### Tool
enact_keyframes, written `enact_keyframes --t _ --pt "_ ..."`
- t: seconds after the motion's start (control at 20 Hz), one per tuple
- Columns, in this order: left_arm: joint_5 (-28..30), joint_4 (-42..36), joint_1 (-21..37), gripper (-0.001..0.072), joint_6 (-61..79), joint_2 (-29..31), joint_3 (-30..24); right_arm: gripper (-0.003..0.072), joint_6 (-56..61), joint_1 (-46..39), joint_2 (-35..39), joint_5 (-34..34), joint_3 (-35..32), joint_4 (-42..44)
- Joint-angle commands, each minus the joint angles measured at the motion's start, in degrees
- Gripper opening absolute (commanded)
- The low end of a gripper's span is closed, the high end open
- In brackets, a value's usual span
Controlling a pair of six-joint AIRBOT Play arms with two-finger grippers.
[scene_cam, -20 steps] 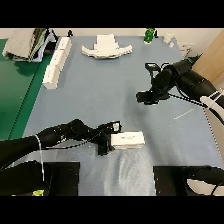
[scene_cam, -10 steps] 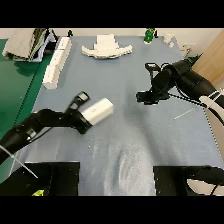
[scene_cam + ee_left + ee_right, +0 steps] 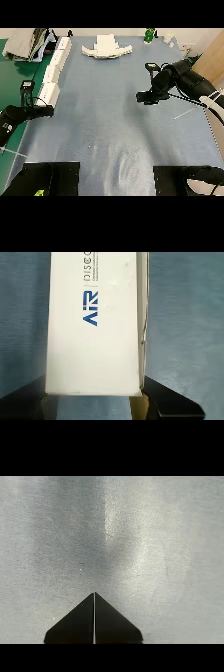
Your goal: Fold the box.
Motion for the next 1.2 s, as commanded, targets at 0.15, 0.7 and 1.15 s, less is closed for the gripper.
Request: enact_keyframes --t 0.15,0.7,1.15 --pt "13.66 0.5 3.3 0.0466 1.31 -14.03 2.67 0.0007 0.0 -0.04 -0.02 0.0 0.04 0.04" --pt "8.83 -2.1 3.17 0.0467 2.82 -33.77 21.68 0.0007 0.0 -0.04 -0.02 0.02 0.04 0.04" --pt "10.34 -2.25 0.04 0.0467 3.43 -36.79 23.82 0.0007 0.0 -0.04 -0.02 0.02 0.04 0.04"
